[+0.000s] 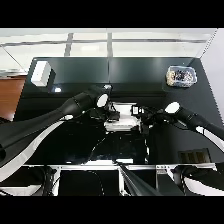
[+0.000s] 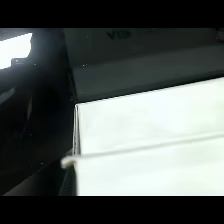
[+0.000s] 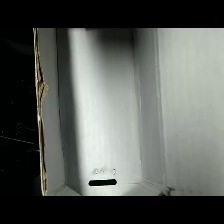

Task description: Fold the box and place the chain.

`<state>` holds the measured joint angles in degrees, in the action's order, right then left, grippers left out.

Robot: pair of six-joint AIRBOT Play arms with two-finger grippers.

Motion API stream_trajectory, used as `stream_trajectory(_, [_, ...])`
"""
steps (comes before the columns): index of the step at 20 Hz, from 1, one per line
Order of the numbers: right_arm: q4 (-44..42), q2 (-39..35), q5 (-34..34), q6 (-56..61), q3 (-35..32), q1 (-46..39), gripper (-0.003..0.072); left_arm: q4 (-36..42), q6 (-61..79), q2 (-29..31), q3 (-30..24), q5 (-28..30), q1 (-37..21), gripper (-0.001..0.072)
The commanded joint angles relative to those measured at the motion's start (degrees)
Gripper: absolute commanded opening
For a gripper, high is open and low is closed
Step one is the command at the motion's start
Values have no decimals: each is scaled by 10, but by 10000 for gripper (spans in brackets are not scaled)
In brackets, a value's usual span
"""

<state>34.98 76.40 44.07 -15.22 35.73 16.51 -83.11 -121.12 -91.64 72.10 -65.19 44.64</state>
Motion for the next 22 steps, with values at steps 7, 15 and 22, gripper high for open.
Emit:
stream_trajectory(7, [0,0,0,0,0,0,178,-20,-49,-4,3,-11,-2,325])
stream_trajectory(15, [0,0,0,0,0,0,178,-8,-52,-23,5,-13,5,325])
stream_trajectory(22, [0,0,0,0,0,0,178,-3,-54,-24,7,-10,6,22])
